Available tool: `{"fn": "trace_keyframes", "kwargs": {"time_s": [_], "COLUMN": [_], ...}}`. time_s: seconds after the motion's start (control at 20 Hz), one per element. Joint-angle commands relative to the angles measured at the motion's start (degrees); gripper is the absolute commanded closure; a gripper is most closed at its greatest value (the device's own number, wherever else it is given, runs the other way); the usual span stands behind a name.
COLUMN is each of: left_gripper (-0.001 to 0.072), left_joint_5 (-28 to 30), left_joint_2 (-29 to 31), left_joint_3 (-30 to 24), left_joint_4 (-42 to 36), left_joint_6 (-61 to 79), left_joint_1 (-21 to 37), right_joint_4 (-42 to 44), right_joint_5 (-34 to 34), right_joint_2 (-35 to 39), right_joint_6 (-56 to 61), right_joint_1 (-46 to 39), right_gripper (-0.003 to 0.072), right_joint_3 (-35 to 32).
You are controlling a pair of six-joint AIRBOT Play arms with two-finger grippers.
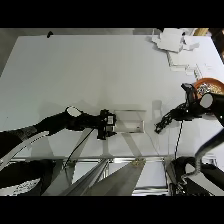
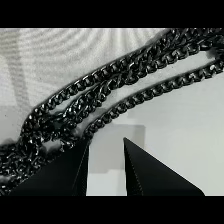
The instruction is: Fold the box and place the chain.
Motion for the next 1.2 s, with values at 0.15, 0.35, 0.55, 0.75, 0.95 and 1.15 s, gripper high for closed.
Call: {"fn": "trace_keyframes", "kwargs": {"time_s": [0.15,0.35,0.55,0.75,0.95,1.15], "left_gripper": [0.0434,0.0434,0.0434,0.0434,0.0434,0.0434], "left_joint_5": [0.0,0.0,0.0,0.0,0.0,0.0], "left_joint_2": [0.0,0.0,0.0,0.0,0.0,0.0], "left_joint_3": [0.0,0.0,0.0,0.0,0.0,0.0], "left_joint_4": [0.0,0.0,0.0,0.0,0.0,0.0], "left_joint_6": [0.0,0.0,0.0,0.0,0.0,0.0], "left_joint_1": [0.0,0.0,0.0,0.0,0.0,0.0], "right_joint_4": [1.3,1.1,1.2,1.0,1.3,1.2], "right_joint_5": [-2.3,-2.2,-3.1,-2.9,-2.5,0.3], "right_joint_2": [-1.4,-1.4,-1.4,-1.4,-1.4,-1.4], "right_joint_6": [0.0,0.0,0.0,0.1,0.2,0.2], "right_joint_1": [-0.5,0.0,0.5,0.5,0.5,2.4], "right_gripper": [0.0457,0.0458,0.046,0.0512,0.0536,0.0667], "right_joint_3": [-0.2,-0.2,-1.9,-2.0,-2.0,-2.0]}}
